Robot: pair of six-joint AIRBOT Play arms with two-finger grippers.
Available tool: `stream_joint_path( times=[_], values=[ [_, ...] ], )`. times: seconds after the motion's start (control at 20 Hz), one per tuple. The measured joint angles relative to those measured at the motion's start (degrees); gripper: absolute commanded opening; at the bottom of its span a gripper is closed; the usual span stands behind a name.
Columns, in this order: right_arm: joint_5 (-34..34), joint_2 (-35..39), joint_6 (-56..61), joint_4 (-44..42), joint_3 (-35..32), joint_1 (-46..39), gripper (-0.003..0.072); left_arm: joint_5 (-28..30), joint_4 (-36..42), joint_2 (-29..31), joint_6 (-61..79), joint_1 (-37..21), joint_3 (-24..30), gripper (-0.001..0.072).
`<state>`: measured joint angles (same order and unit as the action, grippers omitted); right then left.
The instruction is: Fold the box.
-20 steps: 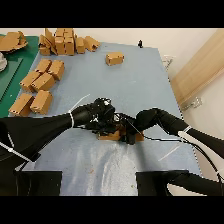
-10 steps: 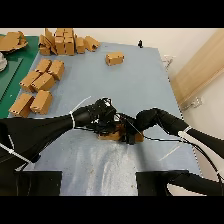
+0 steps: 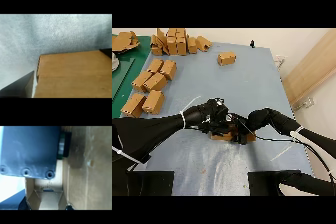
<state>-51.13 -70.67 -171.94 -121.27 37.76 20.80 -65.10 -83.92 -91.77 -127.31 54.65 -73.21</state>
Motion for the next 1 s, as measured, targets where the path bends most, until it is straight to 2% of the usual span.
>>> stream_joint_path(
  times=[0.25, 0.45, 0.55, 0.6, 0.65, 0.7, 0.85, 1.0],
  values=[
    [0.0, 0.0, 0.0, 0.0, 0.0, 0.0, 0.0501, -3.6, -2.4, 4.7, 0.9, -0.5, 0.0, 0.0499],
    [0.0, 0.0, 0.0, -0.1, 0.0, 0.0, 0.0501, -9.7, -5.7, 8.6, 2.6, -0.5, 0.0, 0.0496],
    [0.0, 0.0, 0.0, -0.1, 0.0, 0.0, 0.0501, -13.2, -8.6, 10.3, 4.0, -0.5, 0.0, 0.0406],
    [0.0, 0.0, 0.0, -0.1, 0.0, 0.0, 0.0501, -14.5, -10.3, 11.1, 4.9, -0.6, 0.1, 0.0389],
    [0.0, 0.0, 0.0, -0.1, 0.0, 0.0, 0.0501, -15.9, -12.0, 11.9, 5.7, -0.6, 0.3, 0.0133],
    [0.0, 0.0, 0.0, 0.0, 0.0, 0.0, 0.0501, -17.0, -13.9, 12.7, 6.8, -0.8, 0.6, 0.0012],
    [0.0, 0.0, 0.0, 0.0, 0.0, 0.0, 0.0501, -18.1, -18.7, 14.3, 12.2, -3.1, 2.9, 0.001],
    [0.0, 0.0, 0.0, 0.0, 0.0, 0.0, 0.0501, -11.7, -20.9, 14.6, 18.9, -10.9, 7.5, 0.001]
  ],
)
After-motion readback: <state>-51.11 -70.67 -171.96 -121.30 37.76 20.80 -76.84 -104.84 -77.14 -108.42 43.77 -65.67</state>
